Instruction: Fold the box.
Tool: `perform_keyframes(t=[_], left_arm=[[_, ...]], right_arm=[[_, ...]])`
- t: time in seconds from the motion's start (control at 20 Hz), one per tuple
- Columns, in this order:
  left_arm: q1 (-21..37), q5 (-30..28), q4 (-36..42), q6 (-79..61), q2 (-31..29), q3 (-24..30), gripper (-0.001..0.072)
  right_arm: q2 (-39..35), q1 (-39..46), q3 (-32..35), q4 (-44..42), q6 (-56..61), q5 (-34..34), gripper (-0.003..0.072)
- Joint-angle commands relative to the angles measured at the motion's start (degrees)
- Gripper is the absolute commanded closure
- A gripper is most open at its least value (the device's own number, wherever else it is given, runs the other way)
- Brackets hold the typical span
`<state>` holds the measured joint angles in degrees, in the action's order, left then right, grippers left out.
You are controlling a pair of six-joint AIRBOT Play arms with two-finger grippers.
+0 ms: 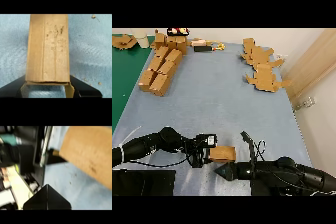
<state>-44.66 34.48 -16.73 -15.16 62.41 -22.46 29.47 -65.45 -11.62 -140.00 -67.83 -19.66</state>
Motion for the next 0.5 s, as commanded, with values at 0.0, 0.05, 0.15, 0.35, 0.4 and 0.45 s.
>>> perform_keyframes(t=[0.0, 0.05, 0.15, 0.35, 0.4, 0.45], left_arm=[[0.0, 0.0, 0.0, 0.0, 0.0, 0.0, 0.0201], [0.0, 0.0, 0.0, 0.0, 0.0, 0.0, 0.0201], [0.0, 0.0, 0.0, 0.0, 0.0, 0.0, 0.0201], [0.0, 0.0, 0.0, 0.0, 0.0, 0.0, 0.0201], [0.0, 0.0, 0.0, 0.0, 0.0, 0.0, 0.0201], [0.0, 0.0, 0.0, 0.0, 0.0, 0.0, 0.0201]], right_arm=[[3.1, -1.4, 1.9, -4.0, 2.4, 15.2, 0.0687], [4.2, -1.5, 1.9, -4.0, 2.5, 15.0, 0.0687], [4.6, -2.1, 2.3, -4.0, 2.5, 15.6, 0.0687], [4.0, -6.4, 5.4, -4.0, 7.0, 21.1, 0.0688], [4.0, -7.6, 6.0, -4.0, 8.1, 22.5, 0.0688], [4.0, -8.3, 6.6, -4.0, 9.0, 23.9, 0.0688]])
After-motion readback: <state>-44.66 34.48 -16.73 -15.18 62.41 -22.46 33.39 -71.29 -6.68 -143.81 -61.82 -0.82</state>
